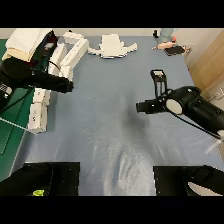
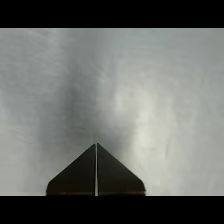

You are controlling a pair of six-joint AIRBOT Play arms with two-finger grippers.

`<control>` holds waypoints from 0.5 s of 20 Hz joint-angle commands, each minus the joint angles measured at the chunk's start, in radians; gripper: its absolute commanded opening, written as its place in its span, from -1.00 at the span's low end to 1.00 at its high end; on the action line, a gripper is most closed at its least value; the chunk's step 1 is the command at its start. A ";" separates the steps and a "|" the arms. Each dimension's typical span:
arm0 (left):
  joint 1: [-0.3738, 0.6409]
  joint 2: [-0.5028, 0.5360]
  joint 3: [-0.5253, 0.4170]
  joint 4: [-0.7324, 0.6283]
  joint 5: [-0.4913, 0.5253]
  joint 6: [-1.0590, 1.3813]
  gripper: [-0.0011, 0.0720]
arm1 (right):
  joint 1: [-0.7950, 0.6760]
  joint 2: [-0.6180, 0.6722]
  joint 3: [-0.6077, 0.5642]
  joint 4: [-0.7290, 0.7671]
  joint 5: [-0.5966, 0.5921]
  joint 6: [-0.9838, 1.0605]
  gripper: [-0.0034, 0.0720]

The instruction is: Fold the box.

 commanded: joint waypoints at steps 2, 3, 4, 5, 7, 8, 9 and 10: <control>-0.249 0.002 -0.074 0.060 0.074 -0.192 -0.94 | 0.000 -0.233 0.226 0.138 0.024 -0.153 -0.90; -0.284 -0.005 -0.092 0.060 0.110 -0.211 -0.94 | 0.002 -0.272 0.253 0.176 0.023 -0.174 -0.90; -0.308 -0.016 -0.100 0.060 0.130 -0.229 -0.93 | 0.002 -0.304 0.274 0.219 0.023 -0.191 -0.90; -0.325 -0.032 -0.101 0.060 0.135 -0.235 -0.93 | 0.003 -0.324 0.285 0.262 0.019 -0.196 -0.90; -0.333 -0.061 -0.101 0.058 0.129 -0.236 -0.93 | 0.004 -0.337 0.287 0.321 0.014 -0.195 -0.90; -0.333 -0.068 -0.101 0.058 0.124 -0.244 -0.93 | 0.004 -0.337 0.287 0.322 0.014 -0.195 -0.90; -0.333 -0.072 -0.101 0.058 0.129 -0.242 -0.93 | 0.003 -0.337 0.287 0.322 0.015 -0.195 -0.90; -0.333 -0.073 -0.101 0.058 0.128 -0.242 -0.93 | 0.004 -0.337 0.287 0.322 0.014 -0.195 -0.90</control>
